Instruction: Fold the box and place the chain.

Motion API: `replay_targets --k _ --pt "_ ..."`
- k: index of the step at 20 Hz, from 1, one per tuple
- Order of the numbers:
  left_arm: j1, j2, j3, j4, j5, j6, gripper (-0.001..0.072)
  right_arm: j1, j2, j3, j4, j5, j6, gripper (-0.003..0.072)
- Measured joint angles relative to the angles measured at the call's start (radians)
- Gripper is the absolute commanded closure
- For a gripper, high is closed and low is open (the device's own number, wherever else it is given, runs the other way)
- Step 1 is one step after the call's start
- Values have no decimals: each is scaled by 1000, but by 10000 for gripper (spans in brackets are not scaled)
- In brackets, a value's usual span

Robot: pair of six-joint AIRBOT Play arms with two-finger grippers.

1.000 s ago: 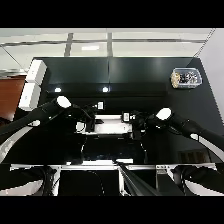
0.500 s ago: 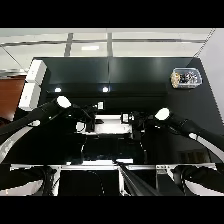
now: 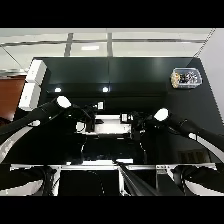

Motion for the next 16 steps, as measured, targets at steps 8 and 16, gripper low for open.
replay_targets --k 8,16 --pt "0 0 0 0 0 1 673 0 0 0 -4 -4 3 152" --pt "24 88 8 34 -35 -68 59 0 0 0 -5 -9 6 154"
